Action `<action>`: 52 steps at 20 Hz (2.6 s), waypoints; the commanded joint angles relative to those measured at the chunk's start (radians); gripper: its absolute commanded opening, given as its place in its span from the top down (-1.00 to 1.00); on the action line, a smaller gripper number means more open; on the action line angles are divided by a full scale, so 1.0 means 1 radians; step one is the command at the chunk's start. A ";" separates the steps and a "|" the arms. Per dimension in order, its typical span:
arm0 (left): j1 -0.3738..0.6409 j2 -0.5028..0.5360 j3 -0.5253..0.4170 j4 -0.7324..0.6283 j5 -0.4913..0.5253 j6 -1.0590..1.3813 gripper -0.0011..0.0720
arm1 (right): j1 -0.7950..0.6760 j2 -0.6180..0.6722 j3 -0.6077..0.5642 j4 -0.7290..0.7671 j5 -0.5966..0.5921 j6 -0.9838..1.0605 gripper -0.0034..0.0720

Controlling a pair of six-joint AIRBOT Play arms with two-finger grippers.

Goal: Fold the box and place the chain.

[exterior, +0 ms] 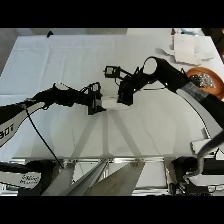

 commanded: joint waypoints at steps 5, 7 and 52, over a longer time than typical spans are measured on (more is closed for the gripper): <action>0.000 0.000 0.000 0.000 0.000 0.002 0.55 | 0.047 0.031 -0.065 -0.016 -0.228 -0.110 -0.24; 0.000 0.000 0.000 0.000 0.000 0.002 0.55 | 0.049 0.031 -0.067 -0.016 -0.229 -0.109 -0.22; 0.000 0.000 0.000 0.000 0.000 0.001 0.55 | -0.009 -0.087 -0.166 0.462 -0.101 0.399 0.88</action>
